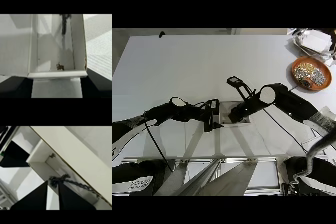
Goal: Fold the box and place the chain.
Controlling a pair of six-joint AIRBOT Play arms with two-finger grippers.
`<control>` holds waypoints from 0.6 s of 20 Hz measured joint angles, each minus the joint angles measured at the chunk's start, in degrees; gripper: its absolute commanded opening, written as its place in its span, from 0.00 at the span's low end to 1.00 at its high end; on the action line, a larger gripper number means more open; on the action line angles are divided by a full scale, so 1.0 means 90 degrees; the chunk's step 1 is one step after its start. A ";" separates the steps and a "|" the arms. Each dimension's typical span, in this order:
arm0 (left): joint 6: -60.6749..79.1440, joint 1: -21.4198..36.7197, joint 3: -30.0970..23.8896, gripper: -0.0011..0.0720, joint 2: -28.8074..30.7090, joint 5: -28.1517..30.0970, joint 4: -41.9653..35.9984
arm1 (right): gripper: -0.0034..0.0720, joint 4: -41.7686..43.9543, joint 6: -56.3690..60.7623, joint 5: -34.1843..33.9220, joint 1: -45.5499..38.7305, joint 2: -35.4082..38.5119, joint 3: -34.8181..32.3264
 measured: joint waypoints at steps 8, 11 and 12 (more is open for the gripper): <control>0.0000 0.0000 0.0000 0.13 0.0000 0.0000 0.0000 | 0.31 -0.0126 -0.0053 0.0527 -0.0449 0.0704 -0.0002; 0.0000 0.0002 0.0000 0.13 0.0000 -0.0002 0.0000 | 0.33 -0.0617 0.0131 0.0831 -0.1321 0.1309 0.0000; -0.0002 0.0000 0.0000 0.13 0.0000 0.0000 0.0000 | 0.46 -0.0872 0.0214 0.0903 -0.1659 0.1404 0.0000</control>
